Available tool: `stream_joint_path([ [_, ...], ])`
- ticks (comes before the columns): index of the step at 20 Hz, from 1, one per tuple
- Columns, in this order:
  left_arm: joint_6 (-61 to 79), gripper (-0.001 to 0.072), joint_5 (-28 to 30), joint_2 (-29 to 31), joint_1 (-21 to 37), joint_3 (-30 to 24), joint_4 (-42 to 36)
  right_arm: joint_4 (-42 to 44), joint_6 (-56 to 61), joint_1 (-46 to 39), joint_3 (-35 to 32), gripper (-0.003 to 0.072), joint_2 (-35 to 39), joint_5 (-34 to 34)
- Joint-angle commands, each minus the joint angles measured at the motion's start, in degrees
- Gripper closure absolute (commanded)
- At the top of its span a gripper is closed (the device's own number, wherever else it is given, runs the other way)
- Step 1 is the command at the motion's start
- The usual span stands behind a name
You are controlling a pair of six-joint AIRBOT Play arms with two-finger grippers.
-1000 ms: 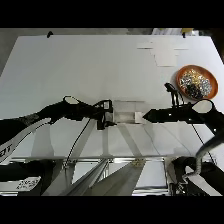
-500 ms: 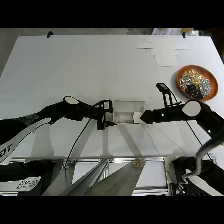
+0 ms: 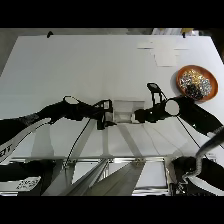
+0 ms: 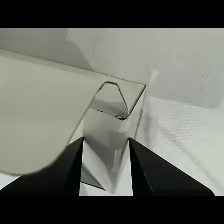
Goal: Fold the box and place the chain.
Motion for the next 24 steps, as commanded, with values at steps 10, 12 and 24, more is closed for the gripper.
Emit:
stream_joint_path([
  [10, 0.1, 0.0501, 0.0, 0.0, 0.0, 0.0, 0.0, -11.0, 13.9, 3.8, 3.8, 0.0452, -1.9, 2.4],
  [12, 0.1, 0.0501, 0.0, 0.0, 0.0, 0.0, 0.0, -11.0, 14.0, 5.7, 3.8, 0.036, -3.2, 2.3],
  [24, 0.1, 0.0501, 0.0, 0.0, 0.0, 0.0, 0.0, -12.0, 15.6, 10.0, 7.9, 0.0414, -9.5, 4.9],
])
